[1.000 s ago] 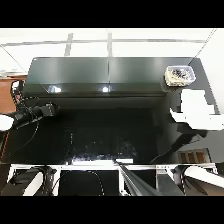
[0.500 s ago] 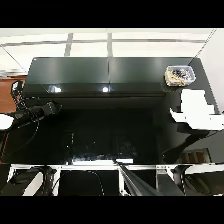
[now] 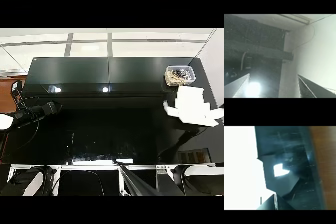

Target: Fold the box and place the chain.

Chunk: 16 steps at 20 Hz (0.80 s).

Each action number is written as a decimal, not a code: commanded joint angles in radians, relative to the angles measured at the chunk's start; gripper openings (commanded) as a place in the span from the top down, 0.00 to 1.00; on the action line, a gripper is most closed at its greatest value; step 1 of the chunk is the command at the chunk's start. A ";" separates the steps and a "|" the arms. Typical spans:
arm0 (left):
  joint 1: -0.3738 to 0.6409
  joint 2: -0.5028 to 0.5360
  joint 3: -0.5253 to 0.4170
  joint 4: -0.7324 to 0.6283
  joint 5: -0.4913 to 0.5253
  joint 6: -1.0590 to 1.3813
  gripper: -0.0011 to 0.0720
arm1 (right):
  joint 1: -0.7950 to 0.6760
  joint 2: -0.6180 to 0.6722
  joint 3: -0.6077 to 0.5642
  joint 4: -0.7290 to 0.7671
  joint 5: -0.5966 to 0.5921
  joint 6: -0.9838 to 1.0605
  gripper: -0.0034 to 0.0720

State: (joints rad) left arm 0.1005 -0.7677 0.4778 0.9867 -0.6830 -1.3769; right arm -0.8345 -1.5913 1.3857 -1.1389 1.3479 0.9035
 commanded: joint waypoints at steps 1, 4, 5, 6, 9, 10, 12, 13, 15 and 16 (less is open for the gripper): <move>0.000 -0.001 0.001 -0.002 -0.002 0.000 0.02 | 0.104 0.193 -0.166 0.027 -0.031 0.073 0.94; -0.008 -0.001 0.001 -0.005 -0.033 0.000 0.02 | 0.219 0.358 -0.334 0.106 -0.060 0.127 0.94; -0.021 -0.002 0.001 -0.011 -0.033 0.000 0.02 | 0.263 0.407 -0.391 0.144 -0.087 0.131 0.94; -0.040 -0.003 0.001 -0.038 -0.024 0.001 0.02 | 0.313 0.461 -0.464 0.205 -0.146 0.142 0.94; -0.109 -0.041 0.006 -0.232 0.020 0.129 0.02 | 0.516 0.620 -0.705 0.444 -0.452 0.136 0.94; -0.135 -0.075 0.016 -0.294 0.019 0.185 0.02 | 0.597 0.652 -0.768 0.505 -0.545 0.136 0.94; -0.168 -0.177 0.072 -0.318 -0.011 0.227 0.02 | 0.764 0.665 -0.842 0.545 -0.687 0.137 0.94; -0.170 -0.240 0.114 -0.319 -0.044 0.228 0.02 | 0.835 0.662 -0.862 0.544 -0.748 0.137 0.94; -0.165 -0.376 0.218 -0.319 -0.159 0.232 0.02 | 0.918 0.655 -0.877 0.543 -0.799 0.140 0.94; -0.162 -0.448 0.273 -0.325 -0.236 0.245 0.02 | 0.939 0.652 -0.879 0.540 -0.800 0.140 0.94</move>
